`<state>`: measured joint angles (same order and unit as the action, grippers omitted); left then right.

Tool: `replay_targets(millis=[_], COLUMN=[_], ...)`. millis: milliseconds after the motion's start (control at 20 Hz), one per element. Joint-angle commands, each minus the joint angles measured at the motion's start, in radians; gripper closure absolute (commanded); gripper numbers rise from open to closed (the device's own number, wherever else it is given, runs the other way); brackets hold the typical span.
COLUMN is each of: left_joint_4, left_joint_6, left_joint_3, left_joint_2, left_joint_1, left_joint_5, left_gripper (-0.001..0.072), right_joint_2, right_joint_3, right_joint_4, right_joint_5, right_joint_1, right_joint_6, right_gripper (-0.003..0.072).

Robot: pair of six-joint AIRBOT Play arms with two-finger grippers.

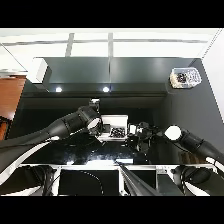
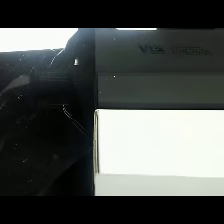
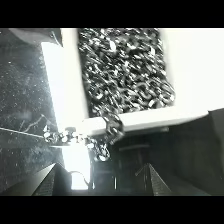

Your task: Fold the box and place the chain.

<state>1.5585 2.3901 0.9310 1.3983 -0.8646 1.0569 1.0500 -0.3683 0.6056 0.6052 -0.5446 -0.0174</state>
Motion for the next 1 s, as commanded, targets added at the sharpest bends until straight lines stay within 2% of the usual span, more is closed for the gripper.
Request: replay_targets(millis=[0,300,500,550,600,650,750,850,950], left_joint_4=[0.000,0.000,0.000,0.000,0.000,0.000,0.000,0.000,0.000], left_joint_6=[0.000,0.000,0.000,0.000,0.000,0.000,0.000,0.000,0.000], left_joint_3=[0.000,0.000,0.000,0.000,0.000,0.000,0.000,0.000,0.000], left_joint_2=[0.000,0.000,0.000,0.000,0.000,0.000,0.000,0.000,0.000], left_joint_1=[0.000,0.000,0.000,0.000,0.000,0.000,0.000,0.000,0.000], left_joint_5=[0.001,0.000,0.000,0.000,0.000,0.000,0.000,0.000,0.000], left_gripper=[0.0678,0.0678,0.0678,0.0678,0.0678,0.0678,0.0678,0.0678,0.0678], right_joint_2=[0.031,0.036,0.042,0.042,0.042,0.042,0.042,0.039,0.027], right_joint_3=[0.000,-0.003,-0.003,-0.003,-0.003,-0.003,-0.003,-0.003,-0.003], right_joint_4=[-0.100,-0.107,-0.049,-0.050,-0.047,-0.047,-0.047,-0.046,-0.034], right_joint_5=[-0.016,-0.026,-0.061,-0.087,-0.097,-0.095,-0.075,-0.063,-0.060], right_joint_1=[-0.008,-0.013,-0.064,-0.064,-0.063,-0.063,-0.063,-0.063,-0.063], right_joint_6=[-0.090,-0.095,-0.059,-0.027,-0.008,-0.008,0.004,0.026,0.090], right_gripper=[0.0151,0.0152,0.0154,0.0265,0.0456,0.0489,0.0490,0.0636,0.0637])
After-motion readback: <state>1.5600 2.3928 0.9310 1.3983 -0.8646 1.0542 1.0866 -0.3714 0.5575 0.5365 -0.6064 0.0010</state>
